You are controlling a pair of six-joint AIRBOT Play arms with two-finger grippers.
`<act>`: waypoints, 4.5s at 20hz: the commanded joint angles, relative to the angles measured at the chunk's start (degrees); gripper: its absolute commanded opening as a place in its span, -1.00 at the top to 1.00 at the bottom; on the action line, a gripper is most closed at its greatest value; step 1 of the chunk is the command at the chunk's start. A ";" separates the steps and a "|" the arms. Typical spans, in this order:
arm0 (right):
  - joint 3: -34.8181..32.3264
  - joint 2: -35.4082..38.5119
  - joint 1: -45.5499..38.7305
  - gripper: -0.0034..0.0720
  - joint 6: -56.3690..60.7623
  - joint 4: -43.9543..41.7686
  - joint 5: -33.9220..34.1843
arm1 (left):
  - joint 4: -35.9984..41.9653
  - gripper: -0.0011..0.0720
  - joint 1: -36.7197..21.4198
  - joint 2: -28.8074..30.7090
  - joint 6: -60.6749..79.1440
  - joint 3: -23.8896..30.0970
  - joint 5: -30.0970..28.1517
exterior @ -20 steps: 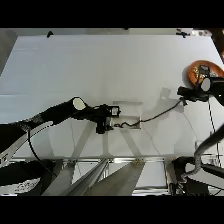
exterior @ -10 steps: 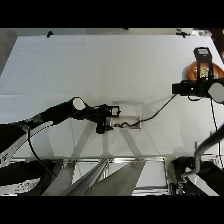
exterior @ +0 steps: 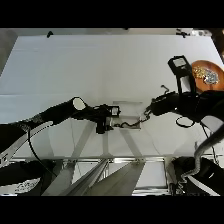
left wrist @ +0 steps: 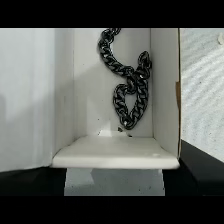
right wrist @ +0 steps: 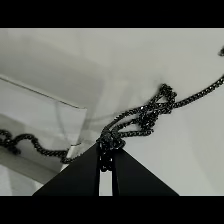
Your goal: Fold the box and place the chain.
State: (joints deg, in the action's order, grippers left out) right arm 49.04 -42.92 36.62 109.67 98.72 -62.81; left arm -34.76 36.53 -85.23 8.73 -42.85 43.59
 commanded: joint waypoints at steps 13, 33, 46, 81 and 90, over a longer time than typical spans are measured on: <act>0.04 -9.75 18.23 0.86 9.05 -0.61 7.48 | -0.02 0.02 0.00 0.02 0.02 -0.02 -0.02; -3.61 -26.01 10.32 0.45 11.23 -5.60 8.22 | 0.00 0.02 0.00 0.02 0.02 -0.02 -0.04; -3.72 -8.87 2.29 0.01 7.69 5.90 -5.09 | 0.00 0.02 0.00 0.02 0.02 -0.02 -0.02; -0.76 -35.17 -14.64 0.86 -54.29 -10.51 3.06 | 0.00 0.02 0.00 0.02 0.02 -0.02 -0.02; -0.76 -23.06 -7.74 0.86 -45.92 -9.25 1.64 | 0.00 0.02 0.00 0.02 0.02 -0.02 -0.02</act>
State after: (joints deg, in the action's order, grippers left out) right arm 48.23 -70.96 26.37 59.44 88.75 -60.75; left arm -34.74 36.53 -85.23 8.73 -42.83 43.57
